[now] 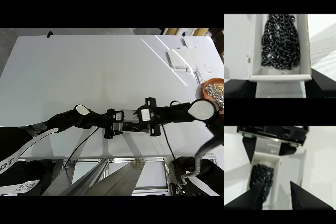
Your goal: Fold the box and place the chain.
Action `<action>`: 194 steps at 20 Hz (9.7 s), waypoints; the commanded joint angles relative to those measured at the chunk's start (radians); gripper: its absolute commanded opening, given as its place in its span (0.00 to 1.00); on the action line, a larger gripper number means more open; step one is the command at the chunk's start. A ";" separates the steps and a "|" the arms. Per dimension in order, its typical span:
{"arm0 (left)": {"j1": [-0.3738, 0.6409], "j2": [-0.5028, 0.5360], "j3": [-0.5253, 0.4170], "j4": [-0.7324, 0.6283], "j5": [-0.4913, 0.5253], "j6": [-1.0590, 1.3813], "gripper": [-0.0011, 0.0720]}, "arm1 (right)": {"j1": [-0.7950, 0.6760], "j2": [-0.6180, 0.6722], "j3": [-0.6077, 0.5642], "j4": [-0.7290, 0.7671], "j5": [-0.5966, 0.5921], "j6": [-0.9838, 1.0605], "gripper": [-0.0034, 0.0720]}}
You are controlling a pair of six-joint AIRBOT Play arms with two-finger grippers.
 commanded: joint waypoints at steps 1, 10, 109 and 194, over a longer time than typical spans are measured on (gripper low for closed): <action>0.000 0.001 0.000 0.000 0.000 0.000 0.39 | -0.163 0.027 0.066 -0.037 0.176 -0.044 0.50; 0.000 0.000 0.000 0.000 0.000 0.000 0.39 | -0.373 -0.085 -0.027 -0.311 0.126 -0.045 0.41; 0.000 0.000 0.000 0.000 0.000 0.000 0.39 | -0.137 -0.056 -0.226 -0.472 -0.081 0.065 0.07; 0.000 0.001 0.000 0.000 0.000 0.000 0.39 | -0.153 0.200 -0.170 0.067 0.134 -0.030 0.07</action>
